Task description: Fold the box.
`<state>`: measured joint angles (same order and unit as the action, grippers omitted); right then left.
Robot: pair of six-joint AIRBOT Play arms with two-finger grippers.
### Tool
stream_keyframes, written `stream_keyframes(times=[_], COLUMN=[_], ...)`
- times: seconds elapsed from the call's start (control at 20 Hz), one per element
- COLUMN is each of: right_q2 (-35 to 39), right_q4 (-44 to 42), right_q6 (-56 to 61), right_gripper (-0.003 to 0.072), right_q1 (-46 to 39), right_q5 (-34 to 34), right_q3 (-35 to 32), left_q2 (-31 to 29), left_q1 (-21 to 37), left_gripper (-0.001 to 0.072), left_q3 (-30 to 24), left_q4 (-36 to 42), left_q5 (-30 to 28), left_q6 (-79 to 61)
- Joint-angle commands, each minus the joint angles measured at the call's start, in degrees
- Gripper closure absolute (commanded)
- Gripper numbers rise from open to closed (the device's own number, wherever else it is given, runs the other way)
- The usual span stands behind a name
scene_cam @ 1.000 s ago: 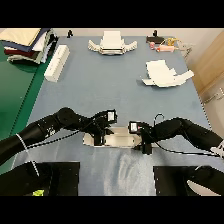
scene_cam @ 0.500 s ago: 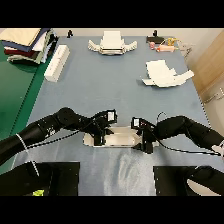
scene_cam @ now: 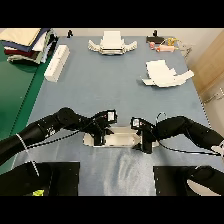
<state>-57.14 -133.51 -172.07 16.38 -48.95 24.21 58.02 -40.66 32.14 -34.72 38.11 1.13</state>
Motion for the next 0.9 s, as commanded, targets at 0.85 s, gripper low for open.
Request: stream_keyframes(times=[0.85], right_q2=[-1.1], right_q4=[1.9], right_q6=[0.0], right_gripper=[0.0096], right_q1=[2.6], right_q5=[3.4], right_q3=[0.0], left_q2=[0.0], left_q1=[0.0], left_gripper=[0.0695], left_q3=[0.0], left_q4=[0.0], left_q5=[0.0], left_q6=[0.0])
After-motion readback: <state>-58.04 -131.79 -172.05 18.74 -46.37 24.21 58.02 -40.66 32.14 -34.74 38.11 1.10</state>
